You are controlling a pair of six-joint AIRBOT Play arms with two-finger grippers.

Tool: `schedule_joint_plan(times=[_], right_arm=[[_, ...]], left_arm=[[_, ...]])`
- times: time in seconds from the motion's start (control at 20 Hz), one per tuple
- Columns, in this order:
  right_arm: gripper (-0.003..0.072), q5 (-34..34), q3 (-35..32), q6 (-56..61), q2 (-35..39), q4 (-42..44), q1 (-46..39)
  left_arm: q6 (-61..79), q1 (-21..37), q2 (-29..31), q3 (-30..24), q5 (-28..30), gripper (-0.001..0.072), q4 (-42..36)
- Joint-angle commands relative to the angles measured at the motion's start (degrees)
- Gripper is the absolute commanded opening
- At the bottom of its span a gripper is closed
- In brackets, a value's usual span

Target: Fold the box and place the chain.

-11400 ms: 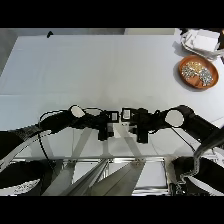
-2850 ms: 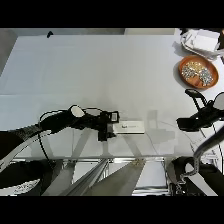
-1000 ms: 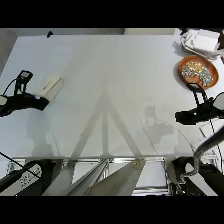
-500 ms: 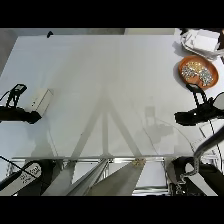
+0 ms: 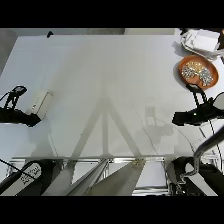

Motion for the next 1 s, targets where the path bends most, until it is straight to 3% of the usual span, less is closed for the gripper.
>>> schedule_joint_plan(times=[0.0, 0.2, 0.35, 0.4, 0.45, 0.55, 0.6, 0.75, 0.95], right_arm=[[0.0545, 0.07, -0.02, 0.31, -0.02, 0.04, 0.0], [0.0545, 0.26, -0.02, 0.28, -0.02, 0.04, 0.02], [0.0545, 0.28, -0.02, 0.28, -0.02, 0.04, 0.0], [0.0545, 0.28, -0.02, 0.28, -0.02, 0.04, 0.02], [0.0545, 0.28, -0.02, 0.28, -0.02, 0.04, 0.02], [0.0545, 0.28, -0.02, 0.28, -0.02, 0.04, 0.02], [0.0545, 0.28, -0.02, 0.28, -0.02, 0.04, 0.0], [0.0545, 0.28, -0.02, 0.28, -0.02, 0.04, 0.02], [0.0545, 0.31, 0.0, 0.28, -0.02, 0.04, 0.0]], left_arm=[[0.13, 0.0, 5.84, 0.07, 0.35, 0.0704, 0.44], [0.11, -1.51, 15.37, 0.07, 0.96, 0.069, -0.13], [0.09, -8.83, 19.58, 0.07, 0.11, 0.0681, -1.99], [0.07, -12.07, 20.59, 0.07, -0.9, 0.0603, -2.8], [-0.02, -15.15, 21.27, 0.07, -2.67, 0.0463, -3.69], [-0.02, -20.2, 21.29, 0.04, -7.85, 0.0118, -6.78], [0.0, -22.16, 21.03, 0.02, -10.27, 0.0008, -8.41], [-0.13, -26.29, 20.35, 0.0, -14.4, 0.0004, -12.37], [-5.75, -28.59, 19.3, -0.15, -14.47, 0.0004, -14.64]])
